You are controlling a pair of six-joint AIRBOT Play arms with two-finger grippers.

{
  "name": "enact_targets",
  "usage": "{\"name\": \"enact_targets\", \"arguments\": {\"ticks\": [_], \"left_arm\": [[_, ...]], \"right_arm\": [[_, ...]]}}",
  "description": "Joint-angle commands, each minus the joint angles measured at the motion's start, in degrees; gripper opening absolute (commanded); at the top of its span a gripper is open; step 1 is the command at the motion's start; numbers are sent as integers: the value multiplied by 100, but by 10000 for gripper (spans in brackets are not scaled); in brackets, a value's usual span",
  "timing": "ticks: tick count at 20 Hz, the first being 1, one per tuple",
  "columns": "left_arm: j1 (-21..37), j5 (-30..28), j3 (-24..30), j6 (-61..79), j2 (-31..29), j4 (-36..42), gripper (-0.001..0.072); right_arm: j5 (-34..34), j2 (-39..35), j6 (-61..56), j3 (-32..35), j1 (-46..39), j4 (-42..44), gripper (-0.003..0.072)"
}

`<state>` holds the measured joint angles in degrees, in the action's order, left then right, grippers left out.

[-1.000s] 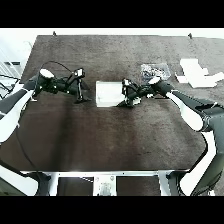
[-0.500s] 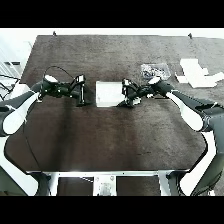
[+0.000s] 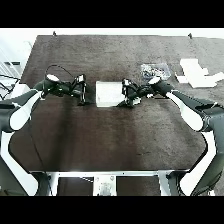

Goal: Fold the box and place the chain.

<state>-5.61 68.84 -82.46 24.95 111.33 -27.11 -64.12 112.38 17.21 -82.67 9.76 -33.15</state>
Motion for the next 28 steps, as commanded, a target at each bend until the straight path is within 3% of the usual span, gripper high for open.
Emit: {"name": "enact_targets", "arguments": {"ticks": [1, 28], "left_arm": [[-57, 229, -133, -50, 131, 13, 720], [-352, -28, -422, 61, 533, 286, 720]], "right_arm": [[-2, 0, -2, 2, 4, 2, 560], [-2, 0, 0, 2, 4, 2, 560]]}}
